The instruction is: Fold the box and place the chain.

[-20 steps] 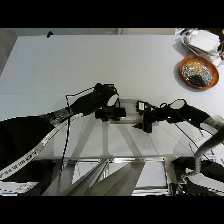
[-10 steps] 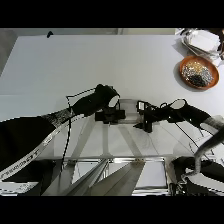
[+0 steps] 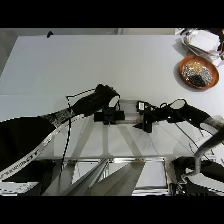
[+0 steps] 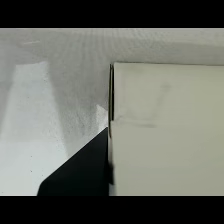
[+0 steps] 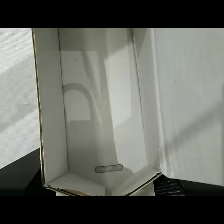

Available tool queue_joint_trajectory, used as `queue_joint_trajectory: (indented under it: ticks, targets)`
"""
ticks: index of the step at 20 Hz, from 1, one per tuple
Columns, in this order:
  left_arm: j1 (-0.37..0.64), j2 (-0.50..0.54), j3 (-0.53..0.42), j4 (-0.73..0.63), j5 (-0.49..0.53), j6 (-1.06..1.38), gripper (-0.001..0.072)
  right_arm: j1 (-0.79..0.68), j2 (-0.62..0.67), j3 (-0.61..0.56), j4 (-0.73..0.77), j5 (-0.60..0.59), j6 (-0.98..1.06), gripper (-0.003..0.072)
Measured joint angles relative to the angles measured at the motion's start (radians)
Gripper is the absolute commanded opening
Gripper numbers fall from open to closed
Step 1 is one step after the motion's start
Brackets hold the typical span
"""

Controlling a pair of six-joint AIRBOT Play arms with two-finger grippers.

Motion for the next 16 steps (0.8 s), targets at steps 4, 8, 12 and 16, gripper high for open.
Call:
queue_joint_trajectory:
  ticks: [4,8,12,16]
  targets:
    - [0.007,0.02,0.0,-0.001,-0.011,0.05,0.0448,0.0,0.0,0.0,0.002,0.0,0.002,0.0404]
    - [0.047,0.089,-0.024,0.001,-0.012,0.198,0.0688,0.0,0.0,0.0,0.002,0.001,0.001,0.0404]
    - [0.126,0.22,-0.094,0.002,0.012,0.522,0.0696,0.0,0.0,0.0,0.001,0.001,0.001,0.0404]
    - [0.248,0.377,-0.223,-0.083,0.046,1.154,0.0696,0.0,0.0,0.0,0.0,0.001,0.001,0.0404]
